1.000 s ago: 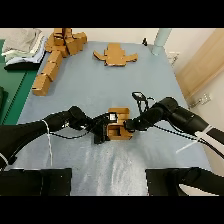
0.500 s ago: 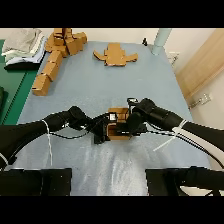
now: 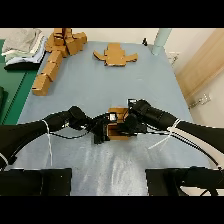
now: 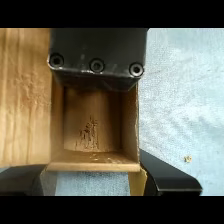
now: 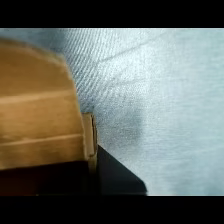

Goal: Fold the box.

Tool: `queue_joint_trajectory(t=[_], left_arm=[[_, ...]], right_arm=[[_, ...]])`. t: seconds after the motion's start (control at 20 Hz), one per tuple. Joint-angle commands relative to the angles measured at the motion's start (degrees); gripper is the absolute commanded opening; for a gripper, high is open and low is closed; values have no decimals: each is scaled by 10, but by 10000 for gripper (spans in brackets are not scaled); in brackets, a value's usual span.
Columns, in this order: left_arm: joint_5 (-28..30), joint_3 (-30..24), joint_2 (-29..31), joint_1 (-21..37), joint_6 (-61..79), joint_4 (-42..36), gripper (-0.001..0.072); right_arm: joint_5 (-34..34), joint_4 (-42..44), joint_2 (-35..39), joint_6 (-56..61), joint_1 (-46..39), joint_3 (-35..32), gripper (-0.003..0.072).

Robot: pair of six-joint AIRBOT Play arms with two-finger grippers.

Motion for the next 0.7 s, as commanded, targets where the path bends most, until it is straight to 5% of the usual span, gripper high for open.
queue_joint_trajectory(t=[0.0, 0.55, 0.6, 0.65], left_arm=[[0, 0, 0, 0, 2, 1, 478], [0, 0, 0, 0, 2, 1, 479], [0, 0, 0, 0, 2, 1, 479], [0, 0, 0, 0, 2, 1, 479]], right_arm=[[-1, 8, 2, -17, 0, 2, 449], [-114, 2, 164, -46, -18, 3, 443], [-114, 2, 181, -59, -32, 3, 399], [-114, 2, 194, -74, -55, 3, 271]])
